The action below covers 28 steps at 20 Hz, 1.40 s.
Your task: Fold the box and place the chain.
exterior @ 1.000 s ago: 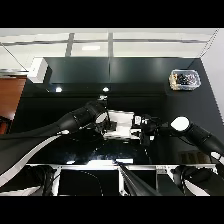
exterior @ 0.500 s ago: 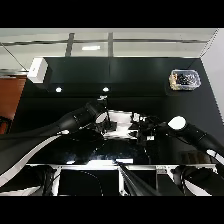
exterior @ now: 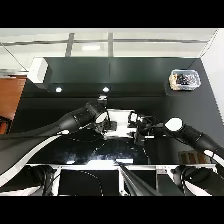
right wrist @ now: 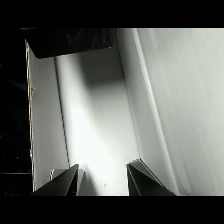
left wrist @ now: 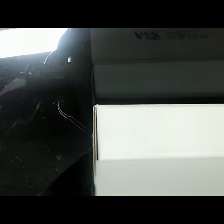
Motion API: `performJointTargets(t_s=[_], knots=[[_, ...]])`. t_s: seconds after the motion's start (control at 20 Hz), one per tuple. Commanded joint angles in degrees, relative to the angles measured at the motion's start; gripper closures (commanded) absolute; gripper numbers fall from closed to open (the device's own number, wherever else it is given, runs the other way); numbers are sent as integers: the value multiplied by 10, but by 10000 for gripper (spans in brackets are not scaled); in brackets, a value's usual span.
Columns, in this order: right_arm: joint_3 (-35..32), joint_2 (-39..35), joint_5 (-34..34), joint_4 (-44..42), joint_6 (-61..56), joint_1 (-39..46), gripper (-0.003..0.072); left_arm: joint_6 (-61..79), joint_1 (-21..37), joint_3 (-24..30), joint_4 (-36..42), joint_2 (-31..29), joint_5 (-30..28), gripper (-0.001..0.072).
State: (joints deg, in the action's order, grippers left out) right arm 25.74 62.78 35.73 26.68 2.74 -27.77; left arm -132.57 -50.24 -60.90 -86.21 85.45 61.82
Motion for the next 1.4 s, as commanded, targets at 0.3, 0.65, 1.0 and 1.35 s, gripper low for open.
performJointTargets(t_s=[0.3,0.65,1.0,1.35], knots=[[0,0,1,14,-10,-1,327,2,0,-1,4,0,2,683],[0,0,0,38,-19,-1,247,2,0,-1,4,0,2,683],[2,-50,21,65,-148,23,670,2,-1,-1,4,0,2,683],[30,-179,88,340,-631,317,670,2,0,-1,4,1,2,682]])
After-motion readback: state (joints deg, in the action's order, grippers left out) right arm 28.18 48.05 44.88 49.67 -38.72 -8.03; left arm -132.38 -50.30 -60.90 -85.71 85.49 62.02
